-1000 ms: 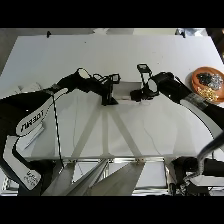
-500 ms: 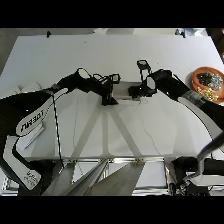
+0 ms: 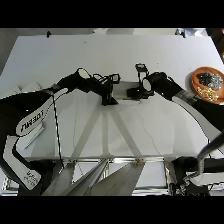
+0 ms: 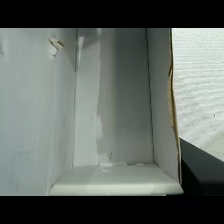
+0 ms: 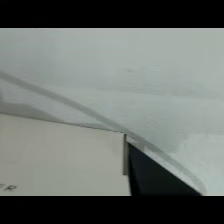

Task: Fold the box and place the chain.

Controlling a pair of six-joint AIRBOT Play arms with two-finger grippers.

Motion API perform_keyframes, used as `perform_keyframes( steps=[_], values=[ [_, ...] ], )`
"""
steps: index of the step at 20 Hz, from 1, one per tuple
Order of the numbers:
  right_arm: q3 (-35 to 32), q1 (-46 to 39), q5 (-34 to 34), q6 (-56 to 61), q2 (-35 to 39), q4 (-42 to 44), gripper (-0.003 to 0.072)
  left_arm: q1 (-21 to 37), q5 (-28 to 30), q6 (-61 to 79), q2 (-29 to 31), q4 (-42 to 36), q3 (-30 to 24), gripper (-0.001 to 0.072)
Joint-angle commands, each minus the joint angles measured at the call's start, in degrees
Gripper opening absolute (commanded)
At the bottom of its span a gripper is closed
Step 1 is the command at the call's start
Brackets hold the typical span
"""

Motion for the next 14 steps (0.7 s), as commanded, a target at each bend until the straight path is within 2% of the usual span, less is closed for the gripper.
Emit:
perform_keyframes(
  steps=[1, 2, 3, 7, 8, 9, 10, 13, 14],
  values=[
    [0.02, 0.09, 0.83, 1.16, -0.48, -0.04, 0.0080, 0.07, 0.02, 0.04, 0.04, 0.00, 0.07, 0.0419],
    [0.02, 0.09, 0.72, 1.16, -0.48, -0.04, 0.0024, 0.07, 0.02, 0.04, 0.02, 0.00, 0.07, 0.0419],
    [0.02, 0.09, 0.50, 1.18, -0.48, -0.02, 0.0010, 0.07, 0.02, 0.04, 0.02, 0.00, 0.07, 0.0419],
    [0.02, 0.09, 0.55, 1.16, -0.46, -0.02, 0.0010, 0.04, 0.02, 0.04, 0.02, 0.00, 0.07, 0.0419],
    [0.02, 0.09, 0.42, 1.16, -0.46, 0.00, 0.0048, 0.07, 0.02, 0.04, 0.02, 0.00, 0.07, 0.0419],
    [0.02, 0.11, 0.35, 1.16, -0.46, 0.00, 0.0199, 0.07, 0.02, 0.04, 0.04, 0.00, 0.07, 0.0419],
    [0.02, 0.09, 0.37, 1.16, -0.46, 0.00, 0.0302, 0.07, 0.02, 0.04, 0.04, 0.00, 0.07, 0.0419],
    [0.02, 0.11, 0.42, 1.16, -0.39, 0.00, 0.0308, 0.07, 0.02, 0.04, 0.04, 0.00, 0.07, 0.0419],
    [0.02, 0.09, 0.48, 1.16, -0.39, 0.00, 0.0283, 0.07, 0.02, 0.04, 0.04, 0.00, 0.07, 0.0419]
  ],
)
